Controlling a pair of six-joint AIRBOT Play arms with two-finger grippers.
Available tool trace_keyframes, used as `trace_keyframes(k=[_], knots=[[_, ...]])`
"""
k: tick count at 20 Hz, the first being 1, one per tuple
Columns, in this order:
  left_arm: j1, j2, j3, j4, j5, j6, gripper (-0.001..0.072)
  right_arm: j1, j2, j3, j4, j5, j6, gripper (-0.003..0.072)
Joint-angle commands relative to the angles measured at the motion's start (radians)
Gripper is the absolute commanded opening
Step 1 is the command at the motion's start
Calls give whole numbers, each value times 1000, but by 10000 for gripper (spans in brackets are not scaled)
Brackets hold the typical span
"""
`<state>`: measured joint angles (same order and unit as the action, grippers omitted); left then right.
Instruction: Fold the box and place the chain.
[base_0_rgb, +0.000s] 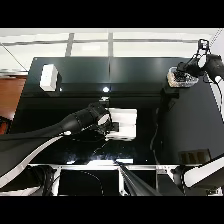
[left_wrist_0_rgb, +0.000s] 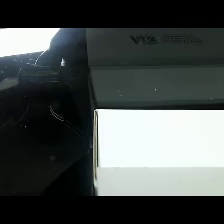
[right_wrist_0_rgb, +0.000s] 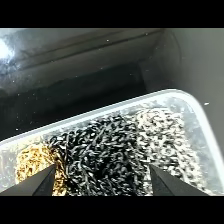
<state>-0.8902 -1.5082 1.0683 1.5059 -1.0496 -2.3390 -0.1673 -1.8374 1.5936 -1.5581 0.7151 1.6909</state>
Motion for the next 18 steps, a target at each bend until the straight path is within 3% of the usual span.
trace_keyframes(k=[1, 3, 7, 9, 11, 18], knots=[[0, 0, 0, 0, 2, 0, 33, 0, -29, 12, 40, 7, -4, 666], [0, 0, 0, 0, 2, 0, 33, -1, -37, 12, 39, 11, -5, 590], [0, 0, 0, 1, 7, 0, 33, -1, -53, 12, 39, 24, -5, 582], [0, 0, 0, 0, 18, 0, 33, -1, -55, 12, 39, 42, -5, 238], [0, 0, 0, 0, 20, 0, 33, -1, -48, 13, 39, 51, -12, 67], [0, 0, 0, 0, 20, 0, 33, -1, 85, 14, 39, 77, -124, 43]])
